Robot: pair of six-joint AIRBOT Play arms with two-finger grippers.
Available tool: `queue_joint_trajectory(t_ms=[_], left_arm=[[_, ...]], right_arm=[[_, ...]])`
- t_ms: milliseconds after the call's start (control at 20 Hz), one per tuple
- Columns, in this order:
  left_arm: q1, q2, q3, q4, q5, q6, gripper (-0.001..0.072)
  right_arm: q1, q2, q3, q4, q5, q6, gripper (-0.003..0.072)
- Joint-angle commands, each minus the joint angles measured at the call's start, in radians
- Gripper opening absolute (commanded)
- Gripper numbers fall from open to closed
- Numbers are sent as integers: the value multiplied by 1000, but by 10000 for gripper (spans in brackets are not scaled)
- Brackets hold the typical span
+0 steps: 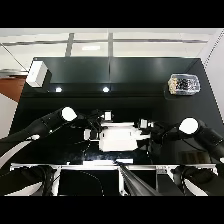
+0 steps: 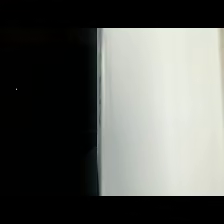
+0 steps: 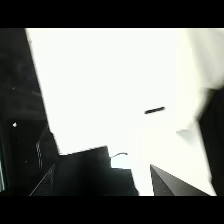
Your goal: Fold the box and place the chain.
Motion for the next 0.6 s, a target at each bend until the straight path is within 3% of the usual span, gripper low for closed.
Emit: queue_joint_trajectory(t_ms=[0,300,550], left_arm=[[0,0,-1,0,-3,0,32],[0,0,-1,0,-3,0,32],[0,0,-1,0,-3,0,32]], right_arm=[[86,-1,-27,-13,-80,-27,700],[168,-21,-43,-13,-167,-64,699],[251,-46,-44,-13,-319,-64,700]])
